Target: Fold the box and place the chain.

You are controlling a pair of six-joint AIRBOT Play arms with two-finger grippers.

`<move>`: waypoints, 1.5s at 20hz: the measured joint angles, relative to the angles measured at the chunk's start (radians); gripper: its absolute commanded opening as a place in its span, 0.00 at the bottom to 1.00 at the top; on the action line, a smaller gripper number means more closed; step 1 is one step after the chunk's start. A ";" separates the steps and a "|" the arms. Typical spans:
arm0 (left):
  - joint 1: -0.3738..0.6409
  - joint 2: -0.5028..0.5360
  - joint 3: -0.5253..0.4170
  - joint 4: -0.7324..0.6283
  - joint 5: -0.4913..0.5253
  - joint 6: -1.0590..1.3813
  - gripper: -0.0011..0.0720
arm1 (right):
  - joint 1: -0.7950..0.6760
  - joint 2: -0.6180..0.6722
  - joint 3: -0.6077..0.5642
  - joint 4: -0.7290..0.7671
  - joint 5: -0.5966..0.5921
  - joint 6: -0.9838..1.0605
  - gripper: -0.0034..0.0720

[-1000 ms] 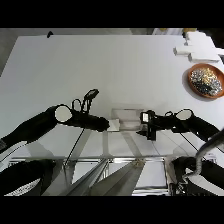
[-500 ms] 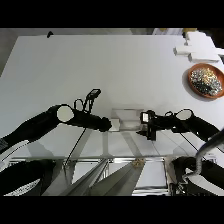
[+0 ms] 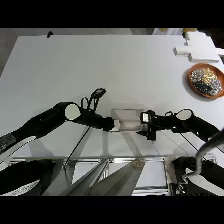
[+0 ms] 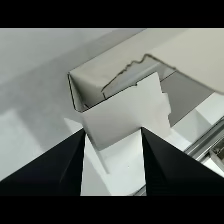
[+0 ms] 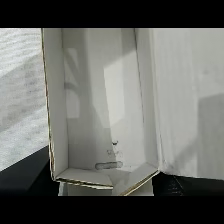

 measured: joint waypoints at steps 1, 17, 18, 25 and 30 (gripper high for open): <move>-0.008 -0.007 0.012 0.003 -0.001 -0.004 0.55 | 0.000 0.000 0.000 0.000 0.000 0.000 0.46; -0.101 -0.123 0.207 0.264 -0.105 -0.334 0.55 | 0.000 0.000 0.000 0.000 0.000 0.000 0.46; -0.109 -0.133 0.223 0.283 -0.118 -0.361 0.55 | 0.000 0.000 0.000 0.000 0.000 0.000 0.46; -0.156 -0.221 0.326 0.382 -0.209 -0.534 0.53 | 0.000 0.000 0.000 0.000 0.000 0.000 0.46; -0.183 -0.282 0.386 0.460 -0.285 -0.696 0.47 | 0.000 0.000 0.000 0.000 0.000 0.000 0.46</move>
